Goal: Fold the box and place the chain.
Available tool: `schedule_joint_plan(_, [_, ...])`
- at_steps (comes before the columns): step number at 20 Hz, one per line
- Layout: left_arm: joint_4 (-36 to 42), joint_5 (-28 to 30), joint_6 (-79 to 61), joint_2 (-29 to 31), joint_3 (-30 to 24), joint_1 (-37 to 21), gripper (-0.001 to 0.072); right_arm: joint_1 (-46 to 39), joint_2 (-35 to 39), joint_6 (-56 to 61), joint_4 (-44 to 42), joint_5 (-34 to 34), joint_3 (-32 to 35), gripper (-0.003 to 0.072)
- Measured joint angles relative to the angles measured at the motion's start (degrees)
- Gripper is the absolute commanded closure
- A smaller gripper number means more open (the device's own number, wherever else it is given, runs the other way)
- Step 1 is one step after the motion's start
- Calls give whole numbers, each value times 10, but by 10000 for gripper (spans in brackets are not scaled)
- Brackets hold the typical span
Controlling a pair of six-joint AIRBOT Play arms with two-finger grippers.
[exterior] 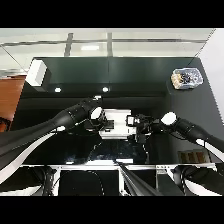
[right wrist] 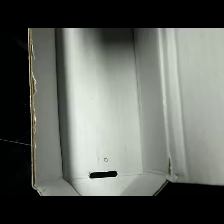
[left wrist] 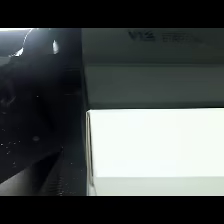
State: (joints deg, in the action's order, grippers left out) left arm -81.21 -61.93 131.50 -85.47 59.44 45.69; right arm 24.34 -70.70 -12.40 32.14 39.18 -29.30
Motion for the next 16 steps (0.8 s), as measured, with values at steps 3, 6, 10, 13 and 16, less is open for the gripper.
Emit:
schedule_joint_plan(3, [-5,0,0,0,0,0,683,0,0,0,1,0,0,151])
schedule_joint_plan(6, [-5,2,1,0,0,0,683,0,0,0,1,0,0,150])
schedule_joint_plan(10, [-2,13,-2,0,0,0,683,0,0,2,0,-1,0,28])
schedule_joint_plan(13, [-3,8,-9,0,0,0,683,0,11,8,17,7,0,32])
schedule_joint_plan(16, [-7,0,-17,0,0,0,683,0,41,28,53,26,0,33])
